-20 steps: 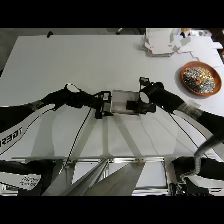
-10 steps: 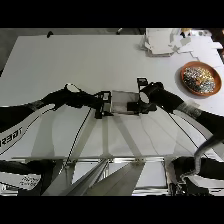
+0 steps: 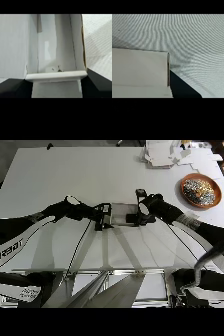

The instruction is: Fold the box and place the chain.

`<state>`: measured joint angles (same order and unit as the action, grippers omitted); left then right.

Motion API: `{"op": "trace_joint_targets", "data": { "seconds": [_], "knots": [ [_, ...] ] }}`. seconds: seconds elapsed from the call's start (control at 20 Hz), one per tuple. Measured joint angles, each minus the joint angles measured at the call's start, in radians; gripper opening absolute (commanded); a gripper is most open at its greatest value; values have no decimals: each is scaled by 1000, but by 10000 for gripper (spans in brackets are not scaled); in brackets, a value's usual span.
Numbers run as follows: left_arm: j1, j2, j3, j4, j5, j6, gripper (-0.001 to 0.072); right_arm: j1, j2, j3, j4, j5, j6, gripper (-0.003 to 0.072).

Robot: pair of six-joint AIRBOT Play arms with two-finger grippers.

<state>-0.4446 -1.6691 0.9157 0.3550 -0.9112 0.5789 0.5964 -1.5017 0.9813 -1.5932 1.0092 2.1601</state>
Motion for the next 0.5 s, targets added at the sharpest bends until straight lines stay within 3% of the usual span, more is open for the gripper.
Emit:
{"op": "trace_joint_targets", "data": {
  "seconds": [0.05,0.15,0.3,0.35,0.45,0.5],
  "knots": [
    [0,0,0,0,1,4,209,1,-2,0,-11,4,-8,232],
    [0,0,0,0,1,3,209,0,-3,0,-2,2,-6,18],
    [0,0,0,0,1,-4,209,0,-4,0,7,2,0,18],
    [0,0,0,0,1,-3,209,0,-4,0,8,2,-4,69],
    [0,0,0,1,2,4,209,1,-3,0,-9,14,-29,372],
    [0,0,0,1,2,4,209,0,2,0,-13,22,-40,419]
  ]
}}
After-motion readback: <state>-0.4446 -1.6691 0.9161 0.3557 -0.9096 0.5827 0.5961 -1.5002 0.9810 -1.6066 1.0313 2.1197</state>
